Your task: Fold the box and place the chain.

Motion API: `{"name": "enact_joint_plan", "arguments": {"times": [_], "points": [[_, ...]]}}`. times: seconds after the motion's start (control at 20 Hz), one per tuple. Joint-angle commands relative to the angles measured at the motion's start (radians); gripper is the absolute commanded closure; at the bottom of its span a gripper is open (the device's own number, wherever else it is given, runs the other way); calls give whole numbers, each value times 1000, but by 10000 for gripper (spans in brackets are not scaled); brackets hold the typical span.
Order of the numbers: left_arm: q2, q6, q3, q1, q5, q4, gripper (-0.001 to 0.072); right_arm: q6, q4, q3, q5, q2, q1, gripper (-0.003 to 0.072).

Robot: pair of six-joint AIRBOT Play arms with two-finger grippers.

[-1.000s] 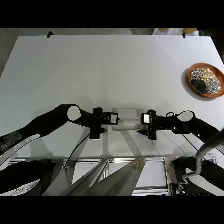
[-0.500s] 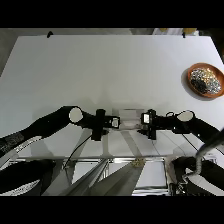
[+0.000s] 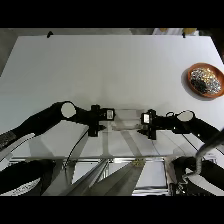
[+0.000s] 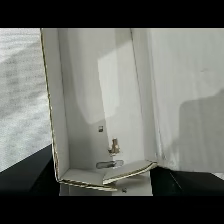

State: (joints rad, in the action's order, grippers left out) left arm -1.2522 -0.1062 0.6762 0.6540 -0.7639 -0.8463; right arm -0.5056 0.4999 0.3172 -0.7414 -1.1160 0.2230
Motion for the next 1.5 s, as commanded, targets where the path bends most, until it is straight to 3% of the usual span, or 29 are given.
{"name": "enact_joint_plan", "arguments": {"times": [0.0,0.3,0.4,0.95,1.05,1.2,1.25,1.35,1.4,1.45], "points": [[-32,103,0,36,30,58,394,0,0,0,0,0,0,407],[-65,106,0,59,97,117,402,0,0,0,0,0,0,407],[-66,106,0,65,98,130,517,0,0,0,0,0,0,407],[-80,107,0,109,175,216,519,0,0,0,0,0,0,407],[-80,106,0,117,181,242,625,0,0,0,0,0,0,407],[-80,106,0,120,180,248,636,0,0,0,0,0,0,407],[-80,106,0,120,180,248,599,0,0,0,0,0,0,407],[-80,106,0,119,180,248,364,0,0,0,0,0,0,407],[-80,104,0,119,180,248,306,0,0,0,0,0,0,407],[-80,96,0,118,180,247,304,0,0,0,0,0,0,407]]}}
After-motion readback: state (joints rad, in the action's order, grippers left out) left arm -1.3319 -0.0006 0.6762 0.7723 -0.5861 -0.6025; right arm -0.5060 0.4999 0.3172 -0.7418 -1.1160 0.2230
